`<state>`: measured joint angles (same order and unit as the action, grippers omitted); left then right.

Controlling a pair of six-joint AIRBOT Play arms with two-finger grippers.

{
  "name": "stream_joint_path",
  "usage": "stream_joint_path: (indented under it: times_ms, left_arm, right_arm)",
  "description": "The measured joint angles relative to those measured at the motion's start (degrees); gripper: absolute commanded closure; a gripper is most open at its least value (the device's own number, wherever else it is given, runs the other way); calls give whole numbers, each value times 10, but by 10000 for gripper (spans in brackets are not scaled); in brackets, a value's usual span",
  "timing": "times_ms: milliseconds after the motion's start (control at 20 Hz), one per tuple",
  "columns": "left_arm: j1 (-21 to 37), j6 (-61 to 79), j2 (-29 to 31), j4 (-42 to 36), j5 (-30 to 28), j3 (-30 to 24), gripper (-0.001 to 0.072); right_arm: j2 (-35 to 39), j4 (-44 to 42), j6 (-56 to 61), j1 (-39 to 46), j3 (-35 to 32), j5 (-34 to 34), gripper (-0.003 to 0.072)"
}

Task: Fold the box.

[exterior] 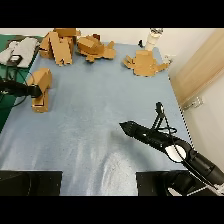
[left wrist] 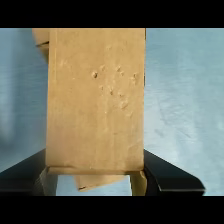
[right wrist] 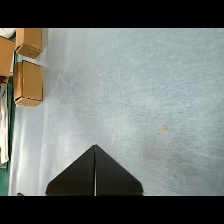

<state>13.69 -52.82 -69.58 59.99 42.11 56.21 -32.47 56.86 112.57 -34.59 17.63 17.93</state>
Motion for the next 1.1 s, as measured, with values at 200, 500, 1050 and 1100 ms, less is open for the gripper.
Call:
stream_joint_path:
  times_ms: [200,500,1050,1100]
  left_arm:
    - [54,-11,0,8,16,13,308]
    - [99,-45,-3,41,31,16,220]
    - [94,-57,-3,28,91,25,24]
    - [94,-57,-3,21,103,31,301]
  right_arm:
    - [0,0,0,0,0,0,684]
    - [0,0,0,0,0,0,685]
    - [0,16,0,0,0,0,685]
    - [0,20,0,0,0,0,684]
